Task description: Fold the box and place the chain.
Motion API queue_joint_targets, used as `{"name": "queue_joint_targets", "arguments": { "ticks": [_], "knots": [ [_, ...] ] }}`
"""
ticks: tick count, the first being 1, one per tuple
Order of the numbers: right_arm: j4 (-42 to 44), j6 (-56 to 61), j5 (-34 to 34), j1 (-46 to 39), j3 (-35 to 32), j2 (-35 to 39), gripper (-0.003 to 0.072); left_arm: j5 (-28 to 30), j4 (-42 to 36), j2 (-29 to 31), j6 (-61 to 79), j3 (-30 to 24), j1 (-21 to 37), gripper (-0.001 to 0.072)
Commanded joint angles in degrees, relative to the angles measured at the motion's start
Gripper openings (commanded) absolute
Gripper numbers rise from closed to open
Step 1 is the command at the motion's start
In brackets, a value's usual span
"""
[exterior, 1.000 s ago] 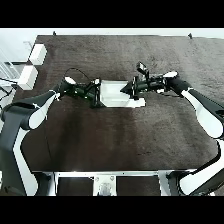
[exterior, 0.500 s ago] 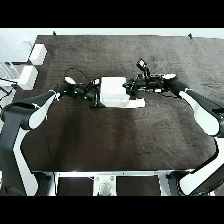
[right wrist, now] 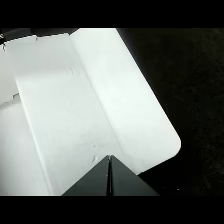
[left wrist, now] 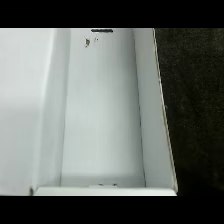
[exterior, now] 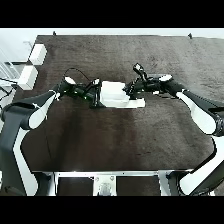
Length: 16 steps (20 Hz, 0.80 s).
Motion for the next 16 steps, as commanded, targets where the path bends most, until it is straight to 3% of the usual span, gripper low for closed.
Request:
{"name": "queue_joint_targets", "arguments": {
  "ticks": [1, 6, 8, 9, 10, 11, 16],
  "knots": [
    [-0.57, -2.80, -0.11, -0.26, -0.02, 1.40, 0.0008, 0.09, 0.00, 0.00, 0.02, 0.00, -0.04, 0.0178],
    [-1.49, -2.82, 5.40, -2.12, -0.09, 10.69, 0.0006, 0.13, -0.02, 0.00, 0.02, 0.00, -0.04, 0.0178],
    [-8.96, -1.44, 7.28, -2.45, -0.09, 13.79, 0.0013, 0.13, 0.00, 0.00, 0.02, 0.00, -0.04, 0.0178],
    [-13.88, -0.20, 7.91, -2.58, -0.09, 14.43, 0.0206, 0.13, -0.02, 0.00, 0.02, 0.00, -0.04, 0.0178],
    [-17.94, 1.18, 8.76, -2.75, -0.09, 14.45, 0.0484, 0.15, 0.00, 0.00, 0.02, 0.00, -0.04, 0.0178],
    [-22.05, 2.49, 8.94, -2.78, -0.26, 14.40, 0.0591, 0.13, -0.02, 0.00, 0.02, 0.00, -0.04, 0.0178],
    [-27.36, -1.81, 8.07, -2.67, -3.48, 14.29, 0.0624, 0.15, -0.02, 0.00, 0.02, 0.00, -0.04, 0.0178]
  ]
}}
